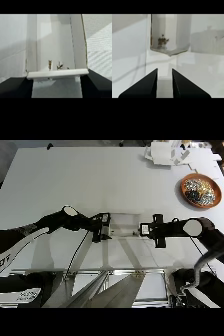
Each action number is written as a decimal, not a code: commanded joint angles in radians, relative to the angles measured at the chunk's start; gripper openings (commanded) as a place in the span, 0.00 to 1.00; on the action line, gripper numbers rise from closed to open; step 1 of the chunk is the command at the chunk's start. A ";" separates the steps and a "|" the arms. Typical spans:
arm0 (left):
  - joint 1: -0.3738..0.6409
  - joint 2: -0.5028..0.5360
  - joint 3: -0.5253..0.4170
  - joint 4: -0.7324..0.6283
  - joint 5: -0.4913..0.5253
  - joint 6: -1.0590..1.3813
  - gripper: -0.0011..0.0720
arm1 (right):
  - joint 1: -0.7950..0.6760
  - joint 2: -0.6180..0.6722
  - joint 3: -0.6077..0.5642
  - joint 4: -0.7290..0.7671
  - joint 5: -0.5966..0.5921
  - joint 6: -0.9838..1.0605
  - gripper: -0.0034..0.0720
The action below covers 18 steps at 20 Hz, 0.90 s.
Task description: Fold the box and place the chain.
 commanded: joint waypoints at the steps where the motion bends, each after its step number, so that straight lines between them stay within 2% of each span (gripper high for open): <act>1: 0.001 0.001 0.000 0.000 0.000 0.000 0.20 | -0.041 -0.052 -0.022 0.018 -0.058 -0.005 0.31; 7: 0.001 0.001 0.000 0.000 0.000 0.000 0.20 | -0.138 -0.140 -0.024 0.340 -0.018 -0.345 0.31; 12: 0.001 0.001 0.000 0.000 0.000 0.000 0.20 | -0.142 -0.224 -0.029 0.406 -0.012 -0.405 0.31; 14: 0.000 0.001 0.000 0.000 0.000 0.000 0.20 | -0.142 -0.232 -0.030 0.418 -0.010 -0.448 0.25; 17: 0.000 0.001 0.000 0.000 0.000 0.000 0.20 | -0.142 -0.241 -0.037 0.521 -0.011 -0.504 0.25; 18: 0.001 0.001 0.000 0.000 0.000 0.000 0.20 | -0.142 -0.248 -0.040 0.553 -0.010 -0.528 0.21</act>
